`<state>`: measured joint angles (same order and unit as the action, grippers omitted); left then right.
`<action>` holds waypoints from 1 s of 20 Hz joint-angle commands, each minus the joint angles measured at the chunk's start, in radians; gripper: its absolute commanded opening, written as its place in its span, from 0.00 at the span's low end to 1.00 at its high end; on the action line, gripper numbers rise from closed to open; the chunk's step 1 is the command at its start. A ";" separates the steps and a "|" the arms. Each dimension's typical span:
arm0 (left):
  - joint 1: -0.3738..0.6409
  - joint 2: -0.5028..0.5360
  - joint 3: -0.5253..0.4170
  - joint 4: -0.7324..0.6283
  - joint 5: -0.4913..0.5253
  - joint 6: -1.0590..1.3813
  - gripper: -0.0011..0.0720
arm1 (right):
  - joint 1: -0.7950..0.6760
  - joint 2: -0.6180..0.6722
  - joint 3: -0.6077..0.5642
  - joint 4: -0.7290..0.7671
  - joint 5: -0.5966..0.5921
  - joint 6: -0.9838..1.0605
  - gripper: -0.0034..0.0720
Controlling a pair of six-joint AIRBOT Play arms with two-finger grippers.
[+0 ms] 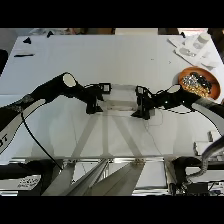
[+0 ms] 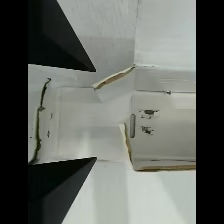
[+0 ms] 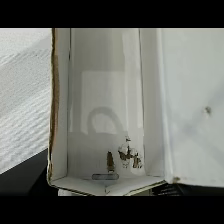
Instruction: Fold the box and place the chain.
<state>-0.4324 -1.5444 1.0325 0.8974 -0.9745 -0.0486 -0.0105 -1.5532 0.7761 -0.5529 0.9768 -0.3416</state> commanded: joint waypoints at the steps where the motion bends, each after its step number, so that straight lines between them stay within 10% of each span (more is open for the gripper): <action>1: 0.000 -0.001 0.000 -0.015 -0.012 0.000 0.77 | 0.000 0.000 0.001 0.000 0.000 0.000 0.57; 8: 0.000 -0.006 0.000 -0.048 -0.168 0.001 0.77 | 0.000 0.000 0.001 0.000 0.000 0.000 0.57; 11: 0.000 -0.007 0.000 -0.048 -0.158 0.010 0.74 | 0.000 0.000 0.001 0.000 0.000 0.000 0.57; 13: 0.000 -0.007 0.000 -0.049 -0.151 0.063 0.55 | 0.000 0.000 0.001 0.000 0.000 0.000 0.57; 20: 0.001 -0.006 0.000 -0.047 -0.048 0.092 0.55 | 0.000 0.000 0.001 0.000 0.000 0.000 0.57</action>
